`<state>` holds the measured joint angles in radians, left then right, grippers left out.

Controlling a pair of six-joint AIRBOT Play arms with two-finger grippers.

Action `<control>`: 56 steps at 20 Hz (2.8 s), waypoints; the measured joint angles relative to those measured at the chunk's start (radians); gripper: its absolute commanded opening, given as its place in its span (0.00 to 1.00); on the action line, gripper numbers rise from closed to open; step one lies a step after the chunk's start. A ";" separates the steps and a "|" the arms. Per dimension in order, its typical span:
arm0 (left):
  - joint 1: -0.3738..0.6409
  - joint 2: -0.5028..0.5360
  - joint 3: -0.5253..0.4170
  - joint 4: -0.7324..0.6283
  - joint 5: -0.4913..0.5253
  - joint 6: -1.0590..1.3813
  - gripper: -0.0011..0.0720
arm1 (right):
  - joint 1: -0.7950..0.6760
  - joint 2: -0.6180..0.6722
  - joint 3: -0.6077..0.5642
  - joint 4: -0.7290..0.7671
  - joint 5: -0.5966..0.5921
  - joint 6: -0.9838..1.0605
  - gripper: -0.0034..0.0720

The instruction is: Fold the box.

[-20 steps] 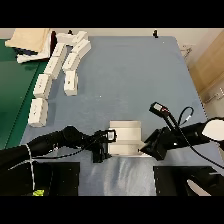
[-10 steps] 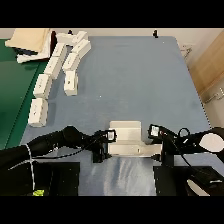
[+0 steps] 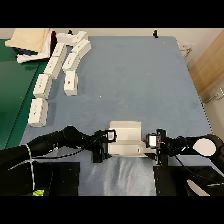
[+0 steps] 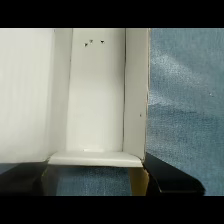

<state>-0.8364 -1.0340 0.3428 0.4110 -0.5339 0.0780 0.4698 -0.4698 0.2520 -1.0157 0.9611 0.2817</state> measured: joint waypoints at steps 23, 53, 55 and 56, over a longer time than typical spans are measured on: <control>0.000 0.000 0.000 0.002 0.000 0.002 0.62 | 0.089 -0.109 -0.014 0.153 -0.139 -0.048 0.92; 0.000 0.000 0.000 0.000 0.000 0.000 0.62 | -0.039 -0.223 0.140 -0.463 0.299 1.604 0.04; 0.000 0.000 0.000 0.000 0.000 0.000 0.62 | -0.036 -0.240 0.126 -0.362 0.240 1.573 0.04; 0.000 0.000 0.000 0.000 0.000 0.000 0.62 | -0.033 -0.239 0.121 -0.313 0.212 1.556 0.04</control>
<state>-0.8360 -1.0340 0.3428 0.4114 -0.5339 0.0780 0.4366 -0.7090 0.3729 -1.3289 1.1732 1.8381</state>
